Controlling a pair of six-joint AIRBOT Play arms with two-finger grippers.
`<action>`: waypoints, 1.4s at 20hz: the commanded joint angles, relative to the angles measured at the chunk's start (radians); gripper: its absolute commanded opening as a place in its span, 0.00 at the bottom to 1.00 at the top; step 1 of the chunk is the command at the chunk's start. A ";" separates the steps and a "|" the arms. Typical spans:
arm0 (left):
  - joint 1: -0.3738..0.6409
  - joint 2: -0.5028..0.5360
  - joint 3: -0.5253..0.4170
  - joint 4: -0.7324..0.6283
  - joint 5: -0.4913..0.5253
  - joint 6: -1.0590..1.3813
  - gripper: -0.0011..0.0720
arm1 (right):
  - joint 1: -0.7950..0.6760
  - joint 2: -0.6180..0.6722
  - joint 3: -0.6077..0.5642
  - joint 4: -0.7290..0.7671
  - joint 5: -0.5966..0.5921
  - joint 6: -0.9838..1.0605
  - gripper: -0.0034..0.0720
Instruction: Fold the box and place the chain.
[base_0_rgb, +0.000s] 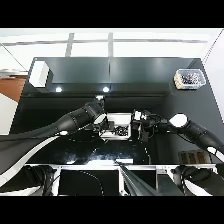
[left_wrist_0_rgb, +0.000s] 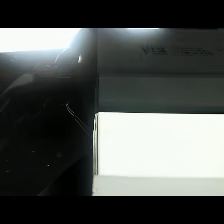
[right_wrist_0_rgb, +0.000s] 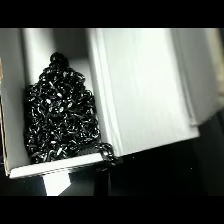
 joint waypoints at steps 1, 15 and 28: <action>0.001 0.000 0.000 0.002 -0.002 -0.001 0.06 | -0.039 0.041 0.001 -0.071 0.015 0.142 0.08; 0.001 0.000 0.000 0.001 0.016 -0.001 0.06 | -0.019 0.221 0.013 0.146 0.172 0.599 0.77; 0.001 0.006 0.064 -0.016 -0.050 0.027 0.76 | -0.528 0.264 0.013 0.105 0.536 0.718 0.97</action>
